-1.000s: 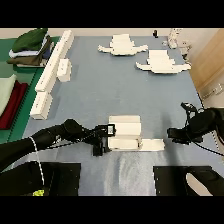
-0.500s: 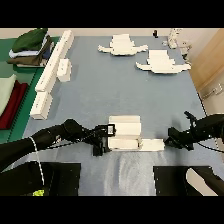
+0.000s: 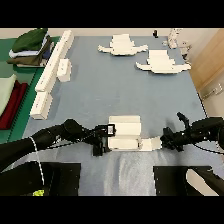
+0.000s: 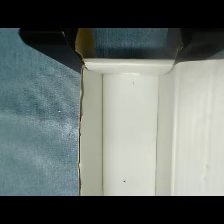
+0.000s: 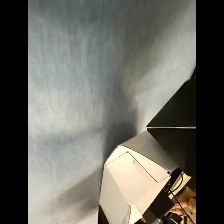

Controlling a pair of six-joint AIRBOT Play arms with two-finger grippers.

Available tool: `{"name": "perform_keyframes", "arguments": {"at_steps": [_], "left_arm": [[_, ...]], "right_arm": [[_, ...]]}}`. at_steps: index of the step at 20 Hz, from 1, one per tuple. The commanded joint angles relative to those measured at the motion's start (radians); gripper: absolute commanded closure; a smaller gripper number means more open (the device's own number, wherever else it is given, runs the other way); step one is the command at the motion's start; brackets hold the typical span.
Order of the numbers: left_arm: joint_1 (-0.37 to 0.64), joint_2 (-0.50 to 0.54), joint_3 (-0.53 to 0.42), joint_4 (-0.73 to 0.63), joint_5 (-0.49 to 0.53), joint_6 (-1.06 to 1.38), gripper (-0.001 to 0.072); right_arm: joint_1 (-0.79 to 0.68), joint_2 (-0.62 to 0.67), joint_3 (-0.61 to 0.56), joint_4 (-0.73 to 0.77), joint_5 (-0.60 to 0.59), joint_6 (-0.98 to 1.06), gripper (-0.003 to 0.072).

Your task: Fold the box.

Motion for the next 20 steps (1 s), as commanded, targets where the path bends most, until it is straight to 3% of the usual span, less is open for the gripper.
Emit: {"name": "perform_keyframes", "arguments": {"at_steps": [1, 2, 3, 6, 8, 16, 18, 20], "left_arm": [[0.001, 0.000, 0.000, 0.000, 0.000, 0.000, 0.0199], [0.001, 0.000, 0.000, 0.000, 0.000, 0.000, 0.0199], [0.001, 0.000, 0.000, 0.000, 0.000, 0.000, 0.0199], [0.001, 0.000, 0.000, 0.000, 0.000, 0.000, 0.0198], [0.001, 0.000, 0.000, 0.000, 0.000, 0.000, 0.0199], [0.001, 0.000, 0.000, 0.000, 0.000, 0.000, 0.0199], [0.001, 0.000, 0.000, 0.001, 0.000, 0.000, 0.0199], [0.001, 0.000, 0.000, 0.000, 0.000, 0.000, 0.0199]], "right_arm": [[0.061, -0.001, -0.008, 0.028, 0.024, -0.010, 0.0665], [0.081, -0.001, -0.007, 0.028, 0.032, -0.014, 0.0562], [0.096, -0.001, -0.007, 0.027, 0.034, -0.017, 0.0514], [0.103, 0.005, -0.007, 0.028, 0.032, -0.030, 0.0514], [0.103, 0.030, -0.007, 0.034, 0.031, -0.029, 0.0402], [0.103, 0.148, -0.007, 0.111, -0.025, -0.029, 0.0401], [0.103, 0.148, -0.007, 0.131, -0.033, -0.038, 0.0303], [0.103, 0.148, -0.007, 0.140, -0.024, -0.041, 0.0303]]}}
